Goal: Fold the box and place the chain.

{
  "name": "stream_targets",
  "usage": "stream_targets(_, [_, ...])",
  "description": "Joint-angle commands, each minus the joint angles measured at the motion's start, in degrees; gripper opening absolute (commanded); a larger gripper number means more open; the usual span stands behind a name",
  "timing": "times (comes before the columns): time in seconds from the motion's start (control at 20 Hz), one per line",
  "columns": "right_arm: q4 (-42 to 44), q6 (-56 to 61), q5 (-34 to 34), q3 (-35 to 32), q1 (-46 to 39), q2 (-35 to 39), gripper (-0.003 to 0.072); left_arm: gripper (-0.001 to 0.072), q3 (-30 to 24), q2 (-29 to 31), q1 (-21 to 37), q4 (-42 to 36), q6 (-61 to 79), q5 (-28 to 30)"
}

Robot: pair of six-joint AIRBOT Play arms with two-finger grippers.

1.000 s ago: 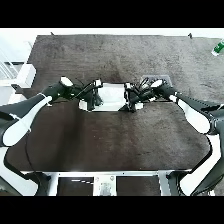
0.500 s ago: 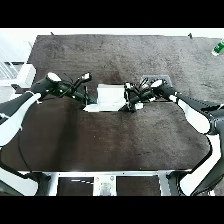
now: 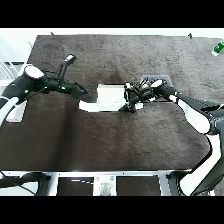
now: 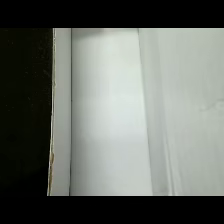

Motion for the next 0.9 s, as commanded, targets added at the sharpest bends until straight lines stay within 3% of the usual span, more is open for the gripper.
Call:
stream_targets(0.0, [0.0, 0.0, 0.0, 0.0, 0.0, 0.0, 0.0496, 0.0020, -3.5, 2.2, 3.9, 3.1, -17.2, 1.6])
stream_targets(0.15, [0.0, 0.0, 0.0, 0.0, 0.0, 0.0, 0.0496, 0.0020, -6.1, 1.8, 7.4, 2.8, -23.6, 3.7])
stream_targets(0.3, [0.0, 0.0, 0.0, 0.0, 0.0, 0.0, 0.0496, 0.0020, -7.0, 0.3, 9.6, 3.0, -26.7, 1.1])
stream_targets(0.45, [0.0, 0.0, 0.0, 0.0, 0.0, 0.0, 0.0497, 0.0020, -7.2, -1.8, 9.6, 3.2, -26.8, -0.8])
stream_targets(0.85, [0.0, 0.0, 0.0, 0.0, 0.0, 0.0, 0.0496, 0.0019, -7.2, -10.0, 9.4, -0.7, -26.0, 1.2])
